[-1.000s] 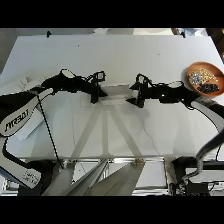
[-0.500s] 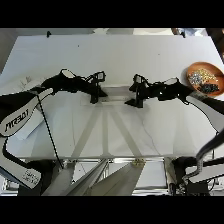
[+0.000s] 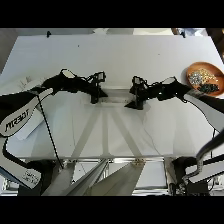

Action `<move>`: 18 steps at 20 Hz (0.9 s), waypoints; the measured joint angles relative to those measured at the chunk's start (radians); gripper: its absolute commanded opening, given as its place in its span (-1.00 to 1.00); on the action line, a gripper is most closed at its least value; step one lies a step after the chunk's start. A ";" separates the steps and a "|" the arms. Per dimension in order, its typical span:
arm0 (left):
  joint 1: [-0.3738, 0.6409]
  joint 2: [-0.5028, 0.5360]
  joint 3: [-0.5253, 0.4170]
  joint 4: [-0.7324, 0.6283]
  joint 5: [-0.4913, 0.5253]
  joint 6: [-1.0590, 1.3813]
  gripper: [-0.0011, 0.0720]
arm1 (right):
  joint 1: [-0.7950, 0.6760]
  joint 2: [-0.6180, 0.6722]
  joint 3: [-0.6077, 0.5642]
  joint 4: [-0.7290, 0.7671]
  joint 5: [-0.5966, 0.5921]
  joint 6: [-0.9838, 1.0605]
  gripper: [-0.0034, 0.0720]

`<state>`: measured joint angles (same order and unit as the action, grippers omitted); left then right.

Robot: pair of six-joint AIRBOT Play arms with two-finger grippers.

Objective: Fold the box and place the chain.

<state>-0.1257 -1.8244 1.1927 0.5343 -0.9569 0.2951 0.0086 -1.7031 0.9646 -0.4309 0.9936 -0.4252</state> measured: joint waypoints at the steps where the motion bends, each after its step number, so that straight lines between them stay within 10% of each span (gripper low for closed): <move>1: 0.000 0.000 0.000 0.000 0.000 0.000 -0.94 | 0.000 -0.003 0.004 -0.003 0.002 0.003 0.82; 18: 0.000 0.000 0.000 0.000 0.002 -0.001 -0.94 | 0.032 -0.071 0.112 -0.093 0.059 0.104 0.82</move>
<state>-0.1257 -1.8244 1.1927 0.5339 -0.9554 0.2943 0.0402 -1.7737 1.0767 -0.5243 1.0527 -0.3210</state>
